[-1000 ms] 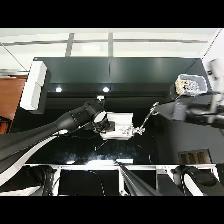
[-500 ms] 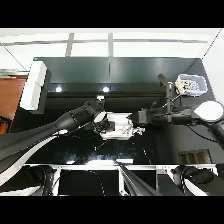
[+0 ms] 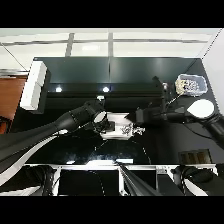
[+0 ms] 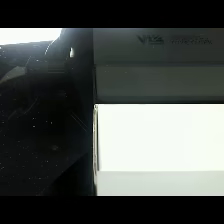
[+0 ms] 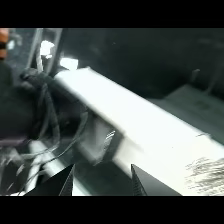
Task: Fold the box and place the chain.
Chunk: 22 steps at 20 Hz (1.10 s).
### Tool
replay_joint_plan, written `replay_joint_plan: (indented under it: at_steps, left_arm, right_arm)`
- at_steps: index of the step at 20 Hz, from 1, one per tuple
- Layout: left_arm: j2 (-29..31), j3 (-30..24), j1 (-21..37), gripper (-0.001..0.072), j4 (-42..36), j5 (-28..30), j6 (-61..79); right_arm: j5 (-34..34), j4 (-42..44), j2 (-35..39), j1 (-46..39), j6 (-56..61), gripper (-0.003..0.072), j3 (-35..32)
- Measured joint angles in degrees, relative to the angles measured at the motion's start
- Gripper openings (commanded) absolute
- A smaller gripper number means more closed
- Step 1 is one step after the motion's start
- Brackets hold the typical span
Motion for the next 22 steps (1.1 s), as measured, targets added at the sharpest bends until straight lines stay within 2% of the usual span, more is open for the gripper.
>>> replay_joint_plan:
  at_steps: [5, 6, 7, 9, 11, 15, 18, 20, 21, 22]
  left_arm:
    - [0.0, 0.0, 0.0, 0.0035, 0.0, 0.0, 0.0]
    - [0.0, 0.0, 0.0, 0.0035, 0.0, 0.0, 0.0]
    - [0.0, 0.0, 0.0, 0.0035, 0.0, 0.0, 0.0]
    - [0.0, 0.0, 0.0, 0.0036, 0.0, 0.0, 0.0]
    - [0.0, 0.0, 0.0, 0.0035, 0.0, 0.0, -0.1]
    - [0.0, 0.0, 0.0, 0.0035, 0.0, 0.0, -0.1]
    - [0.0, 0.0, 0.0, 0.0035, 0.0, 0.0, -0.2]
    - [0.0, 0.0, 0.0, 0.0035, 0.0, 0.0, -0.2]
    - [0.0, 0.0, 0.0, 0.0035, 0.0, 0.0, -0.2]
    - [0.0, 0.0, 0.0, 0.0035, 0.0, 0.0, -0.2]
  right_arm:
    - [-1.7, -12.4, 0.5, -16.6, 0.6, 0.0414, 0.8]
    - [-3.3, -16.9, 0.4, -19.6, 2.4, 0.0479, 0.5]
    - [-5.6, -22.2, 0.1, -22.4, 5.7, 0.0720, -0.1]
    - [-10.4, -32.0, -1.5, -26.8, 13.7, 0.0720, -1.1]
    - [-14.9, -36.5, -4.6, -30.1, 19.6, 0.0720, -1.6]
    - [-21.2, -35.0, -14.2, -33.4, 24.9, 0.0720, 1.9]
    - [-21.4, -32.2, -22.3, -34.1, 25.9, 0.0706, 7.4]
    - [-20.3, -30.9, -26.4, -34.3, 26.2, 0.0337, 10.5]
    - [-19.8, -30.3, -27.9, -34.3, 26.3, 0.0119, 11.7]
    - [-18.9, -30.0, -29.2, -34.3, 26.4, 0.0096, 12.6]
